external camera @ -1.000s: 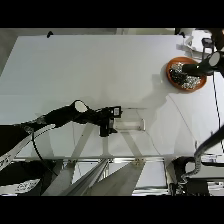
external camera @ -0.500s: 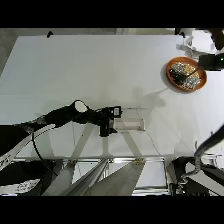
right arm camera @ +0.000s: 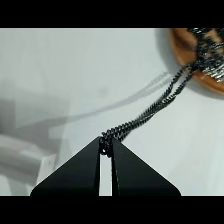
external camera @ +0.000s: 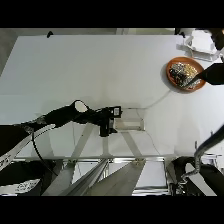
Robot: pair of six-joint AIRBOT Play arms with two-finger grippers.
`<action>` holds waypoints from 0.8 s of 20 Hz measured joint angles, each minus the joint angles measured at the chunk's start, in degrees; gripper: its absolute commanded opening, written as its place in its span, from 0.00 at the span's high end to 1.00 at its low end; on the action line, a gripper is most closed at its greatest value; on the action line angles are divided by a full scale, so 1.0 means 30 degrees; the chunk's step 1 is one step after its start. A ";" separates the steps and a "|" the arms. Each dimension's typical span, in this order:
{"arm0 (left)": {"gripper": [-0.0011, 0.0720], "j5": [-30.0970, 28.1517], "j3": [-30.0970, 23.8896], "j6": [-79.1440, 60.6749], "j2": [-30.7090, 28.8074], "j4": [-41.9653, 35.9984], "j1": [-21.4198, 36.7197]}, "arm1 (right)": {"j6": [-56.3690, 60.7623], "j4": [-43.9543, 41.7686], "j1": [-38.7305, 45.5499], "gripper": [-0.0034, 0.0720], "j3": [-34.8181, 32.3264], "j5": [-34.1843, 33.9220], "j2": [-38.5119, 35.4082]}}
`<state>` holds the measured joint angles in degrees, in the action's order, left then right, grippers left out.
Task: Fold the box and place the chain.
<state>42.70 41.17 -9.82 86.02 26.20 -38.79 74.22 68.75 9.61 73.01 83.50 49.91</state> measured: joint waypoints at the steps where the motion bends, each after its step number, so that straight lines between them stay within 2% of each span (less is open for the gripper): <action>1: 0.39 -0.0007 0.0000 0.0000 0.0000 0.0000 0.0000 | -0.0051 -0.0124 -0.0262 0.93 -0.0066 0.0459 -0.0372; 5: 0.39 0.0000 0.0000 0.0000 0.0000 0.0000 0.0000 | -0.0022 -0.0721 -0.1938 0.93 -0.0984 0.1443 -0.1938; 9: 0.39 -0.0007 0.0000 0.0000 0.0000 0.0000 0.0000 | 0.0291 -0.1515 -0.4248 0.93 -0.2229 0.1515 -0.3359; 16: 0.39 -0.0007 0.0000 -0.0007 0.0000 -0.0007 0.0000 | 0.1734 -0.1902 -0.8196 0.93 -0.2827 0.1056 -0.4058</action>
<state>42.68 41.17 -9.85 86.02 26.17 -38.79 79.42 63.05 -14.98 64.53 86.67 37.74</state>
